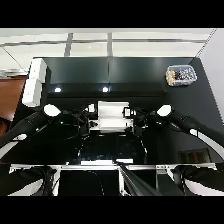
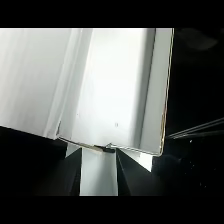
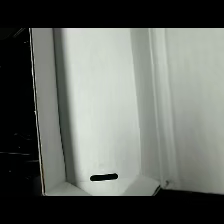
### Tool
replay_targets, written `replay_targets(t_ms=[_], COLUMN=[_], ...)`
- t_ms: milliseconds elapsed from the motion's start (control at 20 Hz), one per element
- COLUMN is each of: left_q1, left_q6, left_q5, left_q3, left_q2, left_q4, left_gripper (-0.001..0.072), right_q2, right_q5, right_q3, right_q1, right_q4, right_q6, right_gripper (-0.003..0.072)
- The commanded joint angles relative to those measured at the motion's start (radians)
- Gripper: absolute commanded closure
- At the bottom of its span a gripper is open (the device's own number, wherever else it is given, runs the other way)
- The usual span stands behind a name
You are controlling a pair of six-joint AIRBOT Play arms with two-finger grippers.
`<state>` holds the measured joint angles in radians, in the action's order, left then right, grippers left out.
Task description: Fold the box and place the chain.
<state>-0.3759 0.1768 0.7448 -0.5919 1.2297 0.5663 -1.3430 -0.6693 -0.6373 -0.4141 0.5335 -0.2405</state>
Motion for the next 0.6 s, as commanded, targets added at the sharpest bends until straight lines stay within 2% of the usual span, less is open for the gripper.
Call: replay_targets(t_ms=[0, 350, 550], left_q1=[-0.005, -0.055, -0.054], left_q6=[0.0, 0.011, 0.011], left_q5=[0.024, 0.015, 0.021], left_q3=[-0.008, -0.061, -0.069], left_q2=[0.011, 0.095, 0.105], left_q4=[-0.082, -0.085, -0.085], left_gripper=[0.0447, 0.0446, 0.0447], right_q2=[0.0, 0.0, 0.0], right_q5=[0.0, 0.0, 0.0], right_q3=[0.0, 0.0, 0.0], right_q1=[0.0, 0.0, 0.0], right_q4=[0.0, 0.0, 0.0], right_q6=[0.0, 0.0, 0.0], right_gripper=[0.0245, 0.0245, 0.0246])
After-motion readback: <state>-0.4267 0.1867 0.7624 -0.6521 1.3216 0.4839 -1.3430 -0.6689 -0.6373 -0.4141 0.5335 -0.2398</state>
